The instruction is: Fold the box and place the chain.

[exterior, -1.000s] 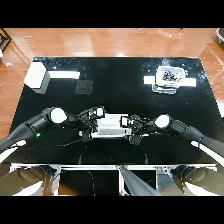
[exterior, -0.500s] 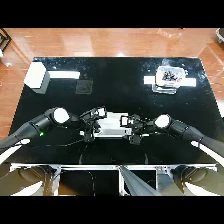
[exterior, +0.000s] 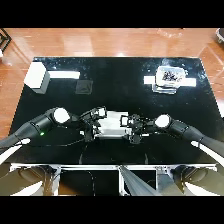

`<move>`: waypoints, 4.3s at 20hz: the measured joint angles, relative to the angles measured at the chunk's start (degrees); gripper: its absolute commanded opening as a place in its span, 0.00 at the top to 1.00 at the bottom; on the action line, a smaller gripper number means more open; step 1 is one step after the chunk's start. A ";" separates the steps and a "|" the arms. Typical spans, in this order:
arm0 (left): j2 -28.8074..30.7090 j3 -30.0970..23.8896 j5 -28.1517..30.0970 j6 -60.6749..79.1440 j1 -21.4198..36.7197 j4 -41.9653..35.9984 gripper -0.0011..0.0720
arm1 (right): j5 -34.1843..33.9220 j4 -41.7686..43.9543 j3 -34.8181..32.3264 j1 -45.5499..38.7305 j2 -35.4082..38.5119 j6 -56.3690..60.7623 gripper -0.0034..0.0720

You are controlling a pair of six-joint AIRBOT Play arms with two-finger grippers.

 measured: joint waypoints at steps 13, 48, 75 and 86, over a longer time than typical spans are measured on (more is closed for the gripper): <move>7.48 1.53 -7.87 -16.37 9.33 12.50 0.95 | 0.11 -0.04 0.00 0.00 0.00 0.00 0.55; -6.75 -6.62 -15.04 -43.58 26.95 -11.10 0.96 | 0.15 -0.02 0.00 0.00 0.00 0.00 0.55; -4.07 2.51 -26.49 -49.24 19.71 -13.90 0.16 | 0.13 -0.02 0.00 0.00 0.00 0.02 0.55; 0.68 2.51 -17.79 -59.04 12.74 -10.82 0.32 | 0.11 -0.02 -0.02 0.00 0.00 0.02 0.55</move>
